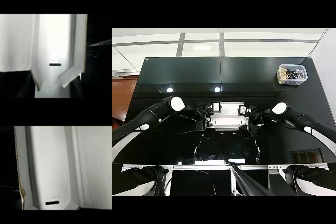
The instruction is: Fold the box and place the chain.
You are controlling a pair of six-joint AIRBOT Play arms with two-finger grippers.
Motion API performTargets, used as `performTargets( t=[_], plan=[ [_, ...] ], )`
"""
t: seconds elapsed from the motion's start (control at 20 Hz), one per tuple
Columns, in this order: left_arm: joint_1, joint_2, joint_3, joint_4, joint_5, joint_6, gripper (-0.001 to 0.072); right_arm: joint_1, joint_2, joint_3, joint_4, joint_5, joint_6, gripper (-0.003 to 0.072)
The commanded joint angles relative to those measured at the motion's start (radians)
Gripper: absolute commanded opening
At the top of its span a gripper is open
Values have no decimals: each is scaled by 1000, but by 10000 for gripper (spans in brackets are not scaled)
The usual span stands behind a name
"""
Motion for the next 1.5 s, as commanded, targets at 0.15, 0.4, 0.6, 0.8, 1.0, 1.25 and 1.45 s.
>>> performTargets(
  t=[0.15,0.4,0.6,0.8,1.0,1.25,1.45],
  plan=[
    [-1,-7,7,-4,-41,4,228,1,0,0,0,1,0,469],
    [-1,-10,6,-88,-42,3,229,1,0,0,0,1,0,469],
    [-1,-32,6,-223,-8,3,228,1,0,0,0,1,0,469],
    [-5,-66,5,-317,-12,3,229,1,0,0,0,1,0,469],
    [-5,-73,5,-288,-13,3,215,1,0,0,0,1,0,469],
    [-5,-73,5,-288,-10,3,416,1,0,0,1,1,0,470],
    [-4,-64,7,-282,-35,-18,111,1,0,0,1,1,0,470]
  ],
)
